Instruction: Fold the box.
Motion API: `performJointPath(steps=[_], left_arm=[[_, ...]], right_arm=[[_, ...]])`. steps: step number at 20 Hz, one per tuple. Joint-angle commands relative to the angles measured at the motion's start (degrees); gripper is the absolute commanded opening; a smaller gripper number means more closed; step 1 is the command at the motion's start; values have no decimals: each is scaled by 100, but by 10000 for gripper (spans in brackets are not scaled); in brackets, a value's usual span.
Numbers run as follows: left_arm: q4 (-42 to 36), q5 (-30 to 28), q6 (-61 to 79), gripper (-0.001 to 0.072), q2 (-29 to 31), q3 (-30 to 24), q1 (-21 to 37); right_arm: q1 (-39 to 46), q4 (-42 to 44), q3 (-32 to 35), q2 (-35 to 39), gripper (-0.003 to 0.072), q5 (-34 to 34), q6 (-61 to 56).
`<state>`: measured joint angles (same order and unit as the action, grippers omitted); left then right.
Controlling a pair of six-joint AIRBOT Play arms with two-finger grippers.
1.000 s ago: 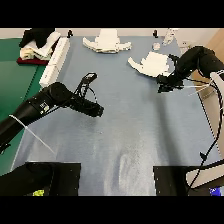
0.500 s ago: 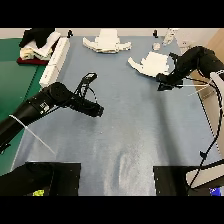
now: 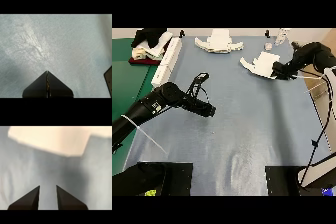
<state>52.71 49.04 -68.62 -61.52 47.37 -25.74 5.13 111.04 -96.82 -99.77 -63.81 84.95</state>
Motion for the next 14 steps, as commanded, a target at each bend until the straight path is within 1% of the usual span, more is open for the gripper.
performJointPath(steps=[1,3,5,7,9,14], left_arm=[[2,-2,2,13,4,-2,0],[2,0,0,13,4,-2,2],[2,-2,2,13,4,0,0],[2,-2,2,14,4,-2,2],[2,0,0,13,4,-2,0],[4,-2,2,13,4,-2,2]], right_arm=[[658,179,-1384,-966,326,-2,-752],[968,682,-1781,-1526,325,-20,-1016],[1134,1152,-1926,-1961,325,-68,-1172],[1163,1403,-1943,-2258,324,-225,-1250],[1130,1655,-1943,-2417,301,-243,-1241],[1080,2046,-1950,-2444,301,-212,-1139]])
